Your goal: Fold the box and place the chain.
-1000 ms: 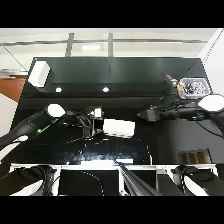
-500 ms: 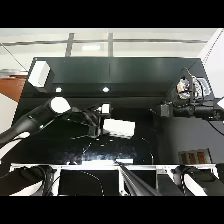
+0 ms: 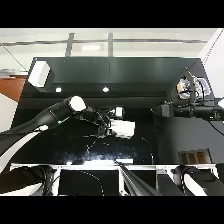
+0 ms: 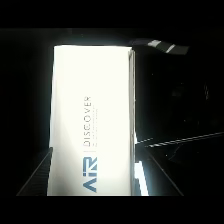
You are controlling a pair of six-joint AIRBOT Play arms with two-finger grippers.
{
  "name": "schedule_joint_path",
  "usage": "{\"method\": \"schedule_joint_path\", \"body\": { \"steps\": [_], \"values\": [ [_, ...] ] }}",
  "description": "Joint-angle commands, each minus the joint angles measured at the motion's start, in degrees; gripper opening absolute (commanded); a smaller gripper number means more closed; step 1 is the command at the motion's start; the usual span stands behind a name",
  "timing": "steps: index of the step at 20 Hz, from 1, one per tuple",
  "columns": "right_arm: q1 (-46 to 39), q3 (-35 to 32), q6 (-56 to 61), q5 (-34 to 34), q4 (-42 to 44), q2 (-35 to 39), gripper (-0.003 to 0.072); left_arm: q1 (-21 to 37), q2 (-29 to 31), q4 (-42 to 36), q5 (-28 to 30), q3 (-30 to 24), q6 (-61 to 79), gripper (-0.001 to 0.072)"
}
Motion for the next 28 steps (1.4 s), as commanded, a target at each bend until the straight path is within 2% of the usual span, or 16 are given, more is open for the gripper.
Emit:
{"method": "schedule_joint_path", "body": {
  "steps": [1, 9, 28],
  "values": [
    [0.0, 0.0, 0.0, 0.0, 0.0, 0.1, 0.0051, -0.4, -0.9, 0.0, 0.5, 0.2, 0.2, 0.0708],
    [0.0, 0.0, 0.0, 0.0, 0.0, 0.1, 0.0051, -0.4, -0.9, 0.0, 2.1, 0.2, 0.2, 0.0708],
    [0.0, 0.0, 0.0, 0.0, 0.0, 0.1, 0.0051, -0.4, -1.4, 0.0, 1.9, 0.2, -1.1, 0.0708]
  ]
}}
